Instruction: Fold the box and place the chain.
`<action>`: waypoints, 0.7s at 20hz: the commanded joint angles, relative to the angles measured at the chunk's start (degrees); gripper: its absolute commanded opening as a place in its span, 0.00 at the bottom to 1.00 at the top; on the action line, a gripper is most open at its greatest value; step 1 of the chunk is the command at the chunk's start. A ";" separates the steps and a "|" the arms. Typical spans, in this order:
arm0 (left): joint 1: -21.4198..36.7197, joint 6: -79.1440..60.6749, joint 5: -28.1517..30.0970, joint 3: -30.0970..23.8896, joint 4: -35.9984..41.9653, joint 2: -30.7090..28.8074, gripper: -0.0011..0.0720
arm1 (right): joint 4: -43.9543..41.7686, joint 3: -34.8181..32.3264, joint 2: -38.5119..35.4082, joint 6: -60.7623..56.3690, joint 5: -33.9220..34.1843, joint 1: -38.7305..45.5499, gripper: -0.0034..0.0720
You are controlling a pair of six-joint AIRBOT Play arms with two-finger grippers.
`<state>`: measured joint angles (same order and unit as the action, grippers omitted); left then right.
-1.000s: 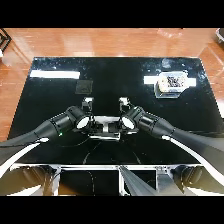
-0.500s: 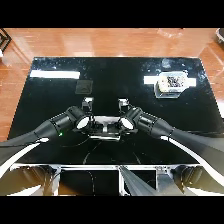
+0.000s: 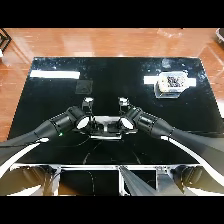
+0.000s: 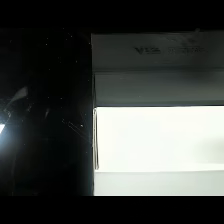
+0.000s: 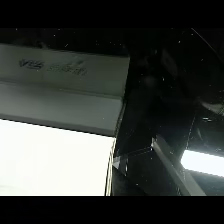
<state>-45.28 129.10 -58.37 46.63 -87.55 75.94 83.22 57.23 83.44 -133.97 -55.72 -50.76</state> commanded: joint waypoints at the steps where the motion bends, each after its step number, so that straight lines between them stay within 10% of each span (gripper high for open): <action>1: -0.02 -0.11 -0.02 -0.02 -0.22 0.02 0.05 | -0.15 0.04 0.02 0.04 0.04 -0.07 0.10; 5: -0.02 -0.11 -0.17 -0.02 -0.22 0.02 0.05 | 0.44 0.15 -0.09 2.25 -1.68 -0.07 0.57; 13: -0.02 -0.11 -0.17 -0.02 -0.22 0.02 0.05 | -0.68 0.17 -0.13 2.38 -2.10 -0.07 0.52; 14: -0.02 -0.11 -0.20 -0.02 -0.22 0.02 0.05 | -0.63 0.17 -0.13 2.40 -2.10 -0.07 0.33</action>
<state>-45.28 128.95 -58.48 46.63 -87.81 75.94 83.09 57.34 83.35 -131.72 -57.65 -50.83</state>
